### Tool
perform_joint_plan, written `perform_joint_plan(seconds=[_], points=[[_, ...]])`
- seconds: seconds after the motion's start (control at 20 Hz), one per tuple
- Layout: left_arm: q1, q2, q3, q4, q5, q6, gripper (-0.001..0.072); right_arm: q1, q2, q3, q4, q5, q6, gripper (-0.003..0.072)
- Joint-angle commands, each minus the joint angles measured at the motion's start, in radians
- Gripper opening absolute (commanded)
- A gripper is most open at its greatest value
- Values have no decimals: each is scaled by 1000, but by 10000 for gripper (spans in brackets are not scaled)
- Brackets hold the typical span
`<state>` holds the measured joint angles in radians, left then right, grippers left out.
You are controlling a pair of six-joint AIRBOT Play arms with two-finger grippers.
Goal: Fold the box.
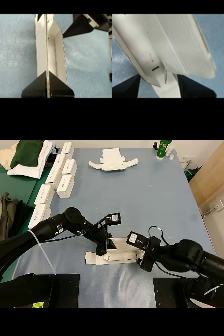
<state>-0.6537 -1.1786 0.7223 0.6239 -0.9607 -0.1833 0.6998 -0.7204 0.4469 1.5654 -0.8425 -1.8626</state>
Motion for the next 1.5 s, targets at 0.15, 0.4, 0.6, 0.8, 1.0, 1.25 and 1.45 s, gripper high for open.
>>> perform_joint_plan(seconds=[0.15, 0.4, 0.6, 0.8, 1.0, 1.25, 1.45], points=[[0, 0, 0, 0, 0, 0, 15, -264, -13, -10, 385, 32, -546, 720], [0, 0, 0, 0, 0, 0, 15, -264, -28, -10, 373, -26, -629, 710], [0, 0, 0, 0, 0, 0, 15, -267, -79, -10, 481, -26, -871, 710], [0, 0, 0, 0, 0, 0, 15, -384, -146, -24, 693, -73, -1125, 710], [0, 0, 0, 0, 0, 0, 15, -420, -151, -47, 718, -91, -1147, 710], [0, 0, 0, 0, 0, 0, 15, -420, -153, -61, 673, -65, -1138, 710], [0, 0, 0, 0, 0, 0, 15, -420, -182, -61, 684, 13, -1138, 710]])
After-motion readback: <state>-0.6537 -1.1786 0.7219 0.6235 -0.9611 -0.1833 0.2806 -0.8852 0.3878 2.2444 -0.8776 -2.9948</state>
